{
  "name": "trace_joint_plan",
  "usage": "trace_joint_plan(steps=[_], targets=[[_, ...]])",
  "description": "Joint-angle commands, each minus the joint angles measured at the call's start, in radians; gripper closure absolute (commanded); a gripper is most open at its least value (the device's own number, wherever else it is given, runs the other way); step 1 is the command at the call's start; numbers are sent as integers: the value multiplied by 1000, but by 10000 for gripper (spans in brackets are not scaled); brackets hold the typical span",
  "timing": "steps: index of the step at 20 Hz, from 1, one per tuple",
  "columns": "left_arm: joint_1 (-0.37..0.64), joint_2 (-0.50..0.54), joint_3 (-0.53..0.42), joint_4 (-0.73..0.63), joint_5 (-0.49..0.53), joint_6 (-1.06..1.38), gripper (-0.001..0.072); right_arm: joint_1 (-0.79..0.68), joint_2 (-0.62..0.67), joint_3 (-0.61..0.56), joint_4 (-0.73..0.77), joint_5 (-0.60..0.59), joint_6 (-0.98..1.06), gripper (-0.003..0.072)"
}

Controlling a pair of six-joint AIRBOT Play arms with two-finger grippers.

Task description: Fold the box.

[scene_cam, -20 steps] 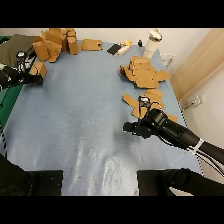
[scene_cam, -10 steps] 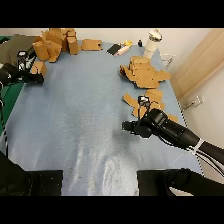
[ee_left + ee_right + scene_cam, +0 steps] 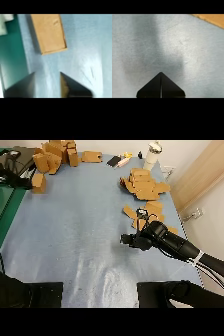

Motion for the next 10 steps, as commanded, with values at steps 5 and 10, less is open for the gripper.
trace_joint_plan(steps=[5, 10], targets=[[-122, 165, -6, -164, -317, -109, 702, -69, -31, 71, 111, 2, -106, 683], [-436, 288, -221, -132, -327, -194, 702, -198, -169, 254, 249, 0, -328, 683]])
